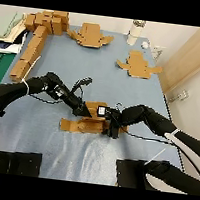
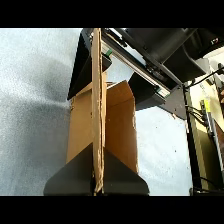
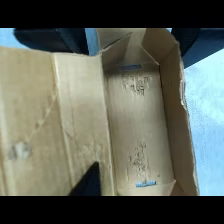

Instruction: Fold the box.

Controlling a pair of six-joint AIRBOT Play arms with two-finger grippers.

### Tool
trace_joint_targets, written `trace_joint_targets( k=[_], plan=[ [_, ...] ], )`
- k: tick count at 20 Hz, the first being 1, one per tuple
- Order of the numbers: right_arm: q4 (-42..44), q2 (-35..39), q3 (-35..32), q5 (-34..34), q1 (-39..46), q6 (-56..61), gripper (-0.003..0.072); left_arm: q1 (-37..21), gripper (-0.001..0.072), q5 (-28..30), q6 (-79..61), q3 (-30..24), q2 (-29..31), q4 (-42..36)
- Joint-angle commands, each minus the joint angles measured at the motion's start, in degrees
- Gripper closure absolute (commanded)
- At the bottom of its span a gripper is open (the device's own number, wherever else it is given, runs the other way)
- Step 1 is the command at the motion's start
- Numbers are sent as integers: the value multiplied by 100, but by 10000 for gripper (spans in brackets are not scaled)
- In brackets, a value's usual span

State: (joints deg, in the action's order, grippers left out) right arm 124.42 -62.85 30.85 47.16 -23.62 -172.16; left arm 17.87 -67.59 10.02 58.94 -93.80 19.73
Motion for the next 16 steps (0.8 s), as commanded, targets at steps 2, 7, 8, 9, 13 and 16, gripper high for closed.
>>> trace_joint_targets(
  k=[2, 7, 8, 9, 13, 16],
  plan=[
    [-90, -4, -11, 24, -4, 4, 8, -2, 696, 0, 0, 0, -2, 2],
    [-92, -4, -13, 31, -7, 4, 51, -2, 696, 2, 0, 0, -2, 2],
    [-76, -4, -17, 31, -7, 4, 51, -2, 696, 2, 0, 0, -2, 2],
    [-74, -4, -17, 28, -9, 4, 51, -2, 696, 0, 0, 0, -2, 2],
    [-98, -4, -87, -22, -109, 4, 51, -2, 696, 2, 0, 0, -2, 0],
    [-96, -4, -87, -157, -116, 4, 51, -2, 696, 0, 0, 0, -2, 2]
  ],
)
